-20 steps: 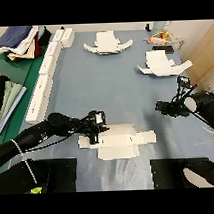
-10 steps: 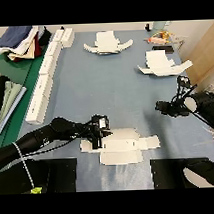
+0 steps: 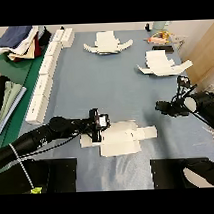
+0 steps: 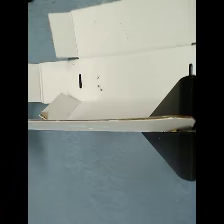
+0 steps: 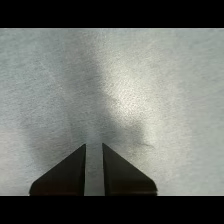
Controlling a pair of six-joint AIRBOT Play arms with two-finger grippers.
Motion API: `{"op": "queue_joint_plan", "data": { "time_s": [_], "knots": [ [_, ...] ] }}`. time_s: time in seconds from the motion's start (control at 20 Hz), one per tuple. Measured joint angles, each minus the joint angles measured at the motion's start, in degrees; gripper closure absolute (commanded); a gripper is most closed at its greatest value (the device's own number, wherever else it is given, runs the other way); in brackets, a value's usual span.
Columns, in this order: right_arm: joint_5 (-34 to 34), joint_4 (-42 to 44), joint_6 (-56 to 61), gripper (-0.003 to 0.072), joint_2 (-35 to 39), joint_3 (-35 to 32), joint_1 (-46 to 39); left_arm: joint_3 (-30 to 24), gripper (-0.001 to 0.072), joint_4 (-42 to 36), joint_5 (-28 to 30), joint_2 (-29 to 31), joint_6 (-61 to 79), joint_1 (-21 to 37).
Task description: Fold the box.
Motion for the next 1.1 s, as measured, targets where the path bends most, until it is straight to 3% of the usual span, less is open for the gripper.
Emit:
{"op": "queue_joint_plan", "data": {
  "time_s": [0.85, 1.1],
  "knots": [
    [-0.5, 0.4, 0.0, 0.0525, 0.0, 0.0, 0.0, -2.2, 0.0697, -1.9, 3.3, -1.5, 1.9, -0.1],
    [-0.5, 0.4, 0.0, 0.0525, 0.0, 0.0, 0.0, -2.5, 0.0697, -1.6, 1.4, -1.5, 2.0, -0.4]
  ]
}}
